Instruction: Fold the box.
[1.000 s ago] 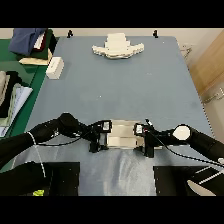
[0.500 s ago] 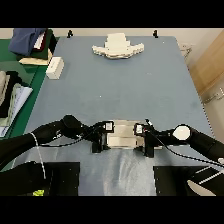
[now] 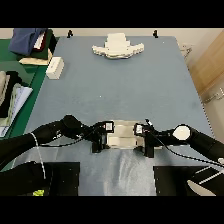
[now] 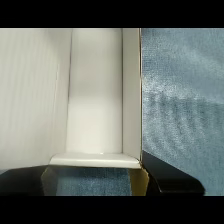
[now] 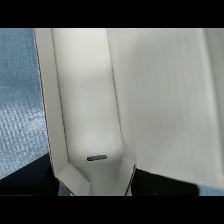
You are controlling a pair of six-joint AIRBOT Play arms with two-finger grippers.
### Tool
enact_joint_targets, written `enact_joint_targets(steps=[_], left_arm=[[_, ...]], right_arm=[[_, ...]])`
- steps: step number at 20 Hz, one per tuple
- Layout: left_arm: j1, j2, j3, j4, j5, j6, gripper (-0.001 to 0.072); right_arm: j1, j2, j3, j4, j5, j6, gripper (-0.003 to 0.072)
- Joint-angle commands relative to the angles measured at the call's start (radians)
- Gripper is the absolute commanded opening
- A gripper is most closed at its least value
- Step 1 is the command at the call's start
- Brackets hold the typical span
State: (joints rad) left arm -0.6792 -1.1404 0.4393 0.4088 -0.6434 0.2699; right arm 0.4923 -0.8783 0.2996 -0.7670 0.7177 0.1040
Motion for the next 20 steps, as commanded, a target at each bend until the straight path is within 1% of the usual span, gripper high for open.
enact_joint_targets(steps=[1, 18, 19, 20], left_arm=[[0.0, 0.0, 0.001, 0.003, -0.002, 0.002, 0.0412], [-0.001, 0.0, 0.001, 0.002, -0.003, 0.002, 0.0412], [0.0, 0.0, 0.001, 0.002, -0.003, 0.002, 0.0412], [-0.001, 0.0, 0.001, 0.002, -0.003, 0.002, 0.0412]], right_arm=[[0.0, 0.0, 0.0, 0.0, 0.0, 0.0, 0.052], [0.0, 0.001, 0.0, 0.009, 0.0, 0.0, 0.052], [0.0, 0.001, 0.003, 0.017, -0.012, 0.0, 0.0536], [0.0, 0.002, 0.01, 0.028, -0.02, -0.001, 0.0618]])
